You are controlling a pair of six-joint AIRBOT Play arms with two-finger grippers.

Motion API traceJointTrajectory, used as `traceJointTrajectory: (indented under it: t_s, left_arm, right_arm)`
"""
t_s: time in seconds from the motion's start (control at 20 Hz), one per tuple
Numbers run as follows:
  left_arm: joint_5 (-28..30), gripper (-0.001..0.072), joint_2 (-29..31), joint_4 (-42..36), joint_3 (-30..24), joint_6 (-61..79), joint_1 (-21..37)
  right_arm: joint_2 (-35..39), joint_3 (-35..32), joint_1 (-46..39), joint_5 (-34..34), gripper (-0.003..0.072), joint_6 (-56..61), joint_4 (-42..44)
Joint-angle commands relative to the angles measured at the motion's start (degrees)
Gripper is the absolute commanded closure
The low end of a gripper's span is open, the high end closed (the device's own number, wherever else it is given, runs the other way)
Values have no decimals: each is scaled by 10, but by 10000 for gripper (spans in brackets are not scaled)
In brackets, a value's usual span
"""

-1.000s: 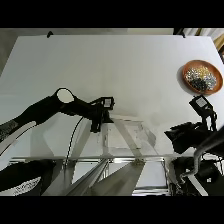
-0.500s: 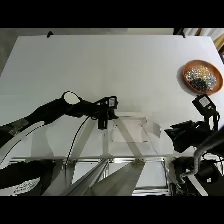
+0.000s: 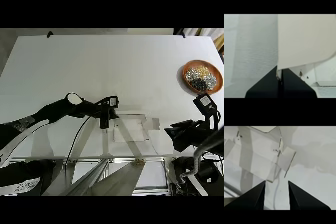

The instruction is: Fold the box and place the chain.

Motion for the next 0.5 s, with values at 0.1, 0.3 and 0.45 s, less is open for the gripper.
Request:
traceJointTrajectory:
  t_s: [0.1,0.3,0.45]
  left_arm:
    - [13,703,-19,0,0,2,0]
    - [12,703,-29,1,0,2,-3]
    - [13,704,-29,0,0,2,-4]
  right_arm:
    - [1,0,0,-1,360,0,0]
    - [1,0,0,-1,360,0,0]
    - [1,0,0,-3,361,0,0]
